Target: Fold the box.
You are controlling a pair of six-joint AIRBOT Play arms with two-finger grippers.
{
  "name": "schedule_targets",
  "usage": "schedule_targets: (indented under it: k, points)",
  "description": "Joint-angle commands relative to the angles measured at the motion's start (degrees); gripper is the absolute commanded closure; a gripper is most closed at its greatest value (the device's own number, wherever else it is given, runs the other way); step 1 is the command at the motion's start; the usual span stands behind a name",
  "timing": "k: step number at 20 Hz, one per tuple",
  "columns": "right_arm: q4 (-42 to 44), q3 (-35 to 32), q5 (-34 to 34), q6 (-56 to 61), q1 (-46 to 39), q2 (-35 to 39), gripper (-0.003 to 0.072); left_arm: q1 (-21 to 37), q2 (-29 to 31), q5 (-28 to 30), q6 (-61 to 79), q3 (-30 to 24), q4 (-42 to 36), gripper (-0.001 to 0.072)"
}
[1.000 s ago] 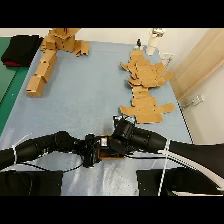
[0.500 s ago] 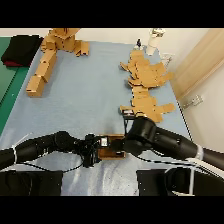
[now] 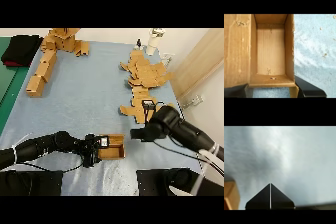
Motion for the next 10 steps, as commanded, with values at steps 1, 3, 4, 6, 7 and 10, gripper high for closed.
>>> schedule_targets:
  k: [1,3,4,6,7,10]
  points:
    - [33.99,-2.05,23.34,-40.83,-19.71,-6.29,0.0685,0.02,-0.02,0.0,0.04,0.0,0.0,0.0248]
    - [58.25,-0.96,21.46,-66.95,-24.9,-11.76,0.0685,0.02,-0.02,0.0,0.04,0.0,0.0,0.0248]
    - [63.71,-0.22,18.75,-76.02,-25.05,-13.99,0.0685,0.02,-0.02,-0.02,0.04,0.0,0.02,0.0249]
    - [67.32,0.9,13.09,-83.78,-23.93,-17.07,0.0685,0.02,-0.02,0.0,0.04,0.0,0.02,0.0248]
    - [67.76,0.87,9.88,-85.29,-22.88,-17.86,0.0684,0.02,-0.02,-0.02,0.04,0.0,0.02,0.0248]
    - [67.71,-1.18,4.04,-89.39,-19.32,-17.51,0.0684,0.02,-0.02,0.0,0.04,0.0,0.02,0.0249]
